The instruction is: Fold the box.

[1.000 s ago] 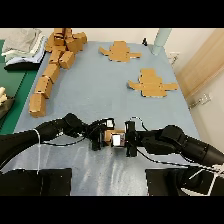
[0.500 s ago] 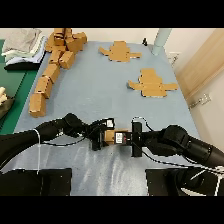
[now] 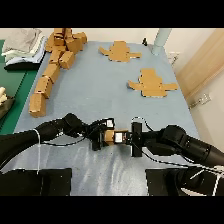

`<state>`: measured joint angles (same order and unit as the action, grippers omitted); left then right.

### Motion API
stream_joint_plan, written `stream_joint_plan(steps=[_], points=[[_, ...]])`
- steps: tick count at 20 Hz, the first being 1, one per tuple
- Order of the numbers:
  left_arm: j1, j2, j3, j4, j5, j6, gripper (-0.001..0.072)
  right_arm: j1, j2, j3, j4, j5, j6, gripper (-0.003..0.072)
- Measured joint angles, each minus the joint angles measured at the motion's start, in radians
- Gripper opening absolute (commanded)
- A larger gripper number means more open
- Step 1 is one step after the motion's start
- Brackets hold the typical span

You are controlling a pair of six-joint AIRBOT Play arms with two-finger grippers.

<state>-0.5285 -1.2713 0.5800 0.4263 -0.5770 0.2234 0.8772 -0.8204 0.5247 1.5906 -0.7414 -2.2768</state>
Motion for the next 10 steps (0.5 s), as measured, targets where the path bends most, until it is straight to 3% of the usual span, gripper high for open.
stream_joint_plan(steps=[6, 10], points=[[0.0, 0.0, 0.0, 0.0, 0.0, 0.0, 0.0395, 0.0, 0.077, 0.001, -0.007, -0.004, 0.014, 0.0006], [0.0, 0.0, 0.0, 0.0, 0.0, 0.0, 0.0394, -0.012, 0.136, 0.001, -0.102, -0.005, 0.231, 0.0006]])
